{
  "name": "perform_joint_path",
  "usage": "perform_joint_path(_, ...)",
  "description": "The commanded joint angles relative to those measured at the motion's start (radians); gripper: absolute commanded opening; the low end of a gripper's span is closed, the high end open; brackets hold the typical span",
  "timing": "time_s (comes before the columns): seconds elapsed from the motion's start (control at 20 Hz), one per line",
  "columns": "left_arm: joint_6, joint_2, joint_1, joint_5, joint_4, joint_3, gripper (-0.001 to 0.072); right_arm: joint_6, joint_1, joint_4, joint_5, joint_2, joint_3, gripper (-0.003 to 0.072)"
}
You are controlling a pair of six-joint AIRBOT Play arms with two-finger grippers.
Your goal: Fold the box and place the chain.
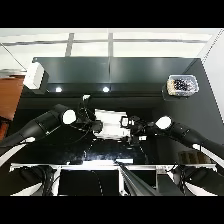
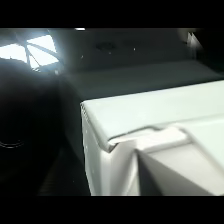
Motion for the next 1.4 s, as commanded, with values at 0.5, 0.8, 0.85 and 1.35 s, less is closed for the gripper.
perform_joint_path(0.5,-0.305,-0.109,-0.146,-0.128,0.286,0.13,0.0263,0.0,0.0,0.0,0.0,-0.001,0.0,0.0567)
perform_joint_path(0.8,-0.365,-0.13,-0.146,-0.162,0.284,0.149,0.0218,0.0,0.0,0.0,0.0,-0.001,0.0,0.0568)
perform_joint_path(0.85,-0.381,-0.131,-0.146,-0.161,0.285,0.149,0.0218,0.0,0.0,0.0,0.0,-0.001,0.0,0.0568)
perform_joint_path(1.35,-0.399,-0.167,-0.146,-0.15,0.281,0.15,0.0218,0.0,0.0,0.0,0.0,-0.001,0.0,0.0568)
